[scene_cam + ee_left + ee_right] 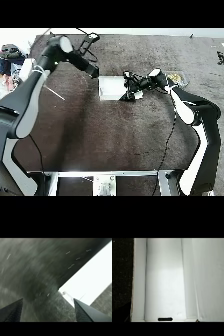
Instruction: Fold the box and place the chain.
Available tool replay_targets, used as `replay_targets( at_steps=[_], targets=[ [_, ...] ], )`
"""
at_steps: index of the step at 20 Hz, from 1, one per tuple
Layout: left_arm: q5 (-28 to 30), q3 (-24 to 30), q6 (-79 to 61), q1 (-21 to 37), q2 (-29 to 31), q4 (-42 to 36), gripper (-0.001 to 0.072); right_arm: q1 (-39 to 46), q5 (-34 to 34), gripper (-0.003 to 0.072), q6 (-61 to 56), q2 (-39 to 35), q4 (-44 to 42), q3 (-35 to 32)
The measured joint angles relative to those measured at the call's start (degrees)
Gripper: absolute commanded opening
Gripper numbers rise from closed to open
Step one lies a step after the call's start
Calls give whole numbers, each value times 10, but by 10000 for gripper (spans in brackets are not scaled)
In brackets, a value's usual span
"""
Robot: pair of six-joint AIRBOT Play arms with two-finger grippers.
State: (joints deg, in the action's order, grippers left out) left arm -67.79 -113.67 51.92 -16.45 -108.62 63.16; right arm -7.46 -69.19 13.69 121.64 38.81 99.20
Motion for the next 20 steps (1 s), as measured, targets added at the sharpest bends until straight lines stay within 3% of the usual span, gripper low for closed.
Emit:
replay_targets(
  at_steps=[4,7,13,20],
  targets=[
    [-5,52,-278,77,-12,-201,719,0,0,346,0,0,0,0],
    [-47,82,-443,102,-44,-286,720,0,0,346,0,0,0,0],
    [-86,108,-615,115,-118,-354,720,0,0,346,0,0,0,0],
    [-91,113,-681,101,-159,-380,720,0,0,346,0,0,0,0]
  ],
)
